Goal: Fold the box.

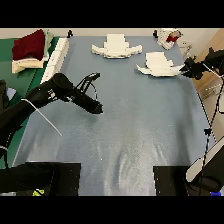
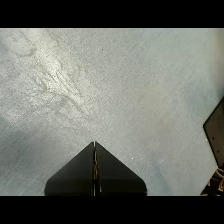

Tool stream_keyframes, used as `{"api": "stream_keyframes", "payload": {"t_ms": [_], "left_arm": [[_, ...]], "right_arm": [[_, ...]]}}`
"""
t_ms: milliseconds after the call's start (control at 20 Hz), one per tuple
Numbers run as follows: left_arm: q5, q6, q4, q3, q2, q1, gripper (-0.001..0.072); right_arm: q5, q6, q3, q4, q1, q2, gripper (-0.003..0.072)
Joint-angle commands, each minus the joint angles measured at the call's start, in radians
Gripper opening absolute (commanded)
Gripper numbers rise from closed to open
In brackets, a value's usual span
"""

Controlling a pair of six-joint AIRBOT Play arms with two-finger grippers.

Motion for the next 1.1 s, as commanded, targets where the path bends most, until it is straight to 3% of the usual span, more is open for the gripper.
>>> {"api": "stream_keyframes", "payload": {"t_ms": [0,200,300,600,850,1050], "left_arm": [[0.000,0.000,0.000,0.000,0.000,0.000,0.0013],[0.000,0.000,0.000,0.000,0.000,0.000,0.0012],[0.000,0.000,0.000,0.000,0.000,0.000,0.0013],[0.000,0.000,0.000,0.000,0.000,0.000,0.0013],[0.000,0.000,0.000,0.000,0.000,0.000,0.0013],[0.000,0.000,0.000,0.000,0.000,0.000,0.0013]], "right_arm": [[0.044,-0.008,0.026,0.056,0.004,-0.058,0.0298],[0.082,-0.027,0.026,0.077,0.005,-0.058,0.0249],[0.064,-0.027,0.026,0.086,0.005,-0.058,0.0004],[-0.097,-0.124,-0.008,0.080,0.005,0.030,-0.0001],[-0.143,-0.137,-0.254,0.005,0.004,0.225,-0.0001],[-0.079,-0.180,-0.607,0.005,0.006,0.460,-0.0001]]}}
